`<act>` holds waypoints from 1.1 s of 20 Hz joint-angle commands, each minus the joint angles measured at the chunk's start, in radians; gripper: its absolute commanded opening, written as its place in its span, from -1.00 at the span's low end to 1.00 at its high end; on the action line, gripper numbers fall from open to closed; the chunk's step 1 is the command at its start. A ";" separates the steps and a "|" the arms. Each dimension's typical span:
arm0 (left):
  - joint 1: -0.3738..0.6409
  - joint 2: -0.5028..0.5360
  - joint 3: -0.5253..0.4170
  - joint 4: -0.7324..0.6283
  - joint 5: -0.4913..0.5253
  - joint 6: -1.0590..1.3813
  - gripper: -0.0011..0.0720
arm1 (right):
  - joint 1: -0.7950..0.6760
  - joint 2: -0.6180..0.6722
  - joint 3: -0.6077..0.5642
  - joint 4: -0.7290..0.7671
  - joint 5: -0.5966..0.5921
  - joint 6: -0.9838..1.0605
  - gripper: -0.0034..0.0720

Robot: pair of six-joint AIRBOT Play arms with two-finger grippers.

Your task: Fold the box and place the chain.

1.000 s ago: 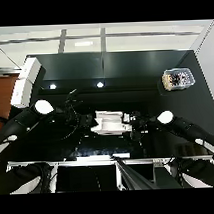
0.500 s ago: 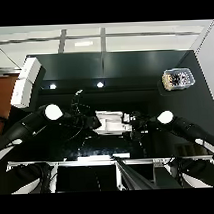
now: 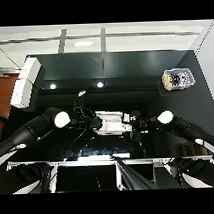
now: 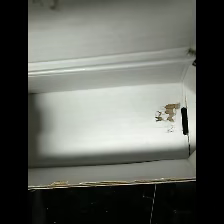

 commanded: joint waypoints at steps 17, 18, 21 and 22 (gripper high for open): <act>-0.140 -0.149 0.162 0.384 -0.177 -0.365 0.00 | 0.000 0.000 0.000 0.000 0.000 0.000 0.48; -0.147 -0.177 0.196 0.402 -0.226 -0.380 -0.08 | 0.000 0.000 0.000 0.000 0.000 0.000 0.48; -0.173 -0.244 0.277 0.438 -0.319 -0.402 -0.08 | 0.000 0.000 0.000 0.000 0.001 0.000 0.48; -0.179 -0.263 0.296 0.446 -0.352 -0.420 -0.08 | 0.000 0.000 0.000 0.000 0.000 0.000 0.48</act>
